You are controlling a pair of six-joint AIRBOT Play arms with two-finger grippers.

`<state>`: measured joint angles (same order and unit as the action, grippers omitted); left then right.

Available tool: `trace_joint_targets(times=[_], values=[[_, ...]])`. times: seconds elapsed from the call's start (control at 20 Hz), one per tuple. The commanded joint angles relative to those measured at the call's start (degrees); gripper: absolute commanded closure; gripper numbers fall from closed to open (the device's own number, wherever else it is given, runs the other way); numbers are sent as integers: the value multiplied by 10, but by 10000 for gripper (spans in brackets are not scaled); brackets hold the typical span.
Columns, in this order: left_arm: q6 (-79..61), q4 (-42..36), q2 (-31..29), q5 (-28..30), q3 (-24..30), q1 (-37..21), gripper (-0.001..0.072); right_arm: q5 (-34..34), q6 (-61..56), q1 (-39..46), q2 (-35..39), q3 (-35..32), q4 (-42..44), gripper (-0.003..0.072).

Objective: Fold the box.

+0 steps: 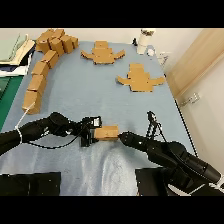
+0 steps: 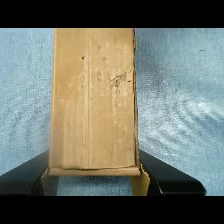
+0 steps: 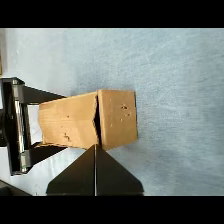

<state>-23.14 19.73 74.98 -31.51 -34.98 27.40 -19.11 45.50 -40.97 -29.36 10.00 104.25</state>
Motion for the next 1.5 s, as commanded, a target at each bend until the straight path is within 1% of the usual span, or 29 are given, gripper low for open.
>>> trace_joint_targets(times=[0.0,0.55,0.7,0.85,1.0,1.15,1.3,1.45], values=[[0,0,0,0,0,0,185,-2,0,2,-6,0,-3,685],[0,0,0,0,0,0,185,-13,0,2,-5,1,-1,685],[0,0,0,0,0,0,185,-18,25,2,12,8,-5,685],[0,0,0,0,0,0,185,-75,28,3,31,40,-39,685],[0,0,0,0,0,0,185,-137,23,3,32,85,-110,684],[0,0,0,0,0,0,185,-167,-3,9,32,126,-168,683],[0,0,0,0,0,0,185,-186,-35,51,18,161,-219,683],[0,0,0,0,0,0,185,-222,-30,102,-22,190,-216,683]])
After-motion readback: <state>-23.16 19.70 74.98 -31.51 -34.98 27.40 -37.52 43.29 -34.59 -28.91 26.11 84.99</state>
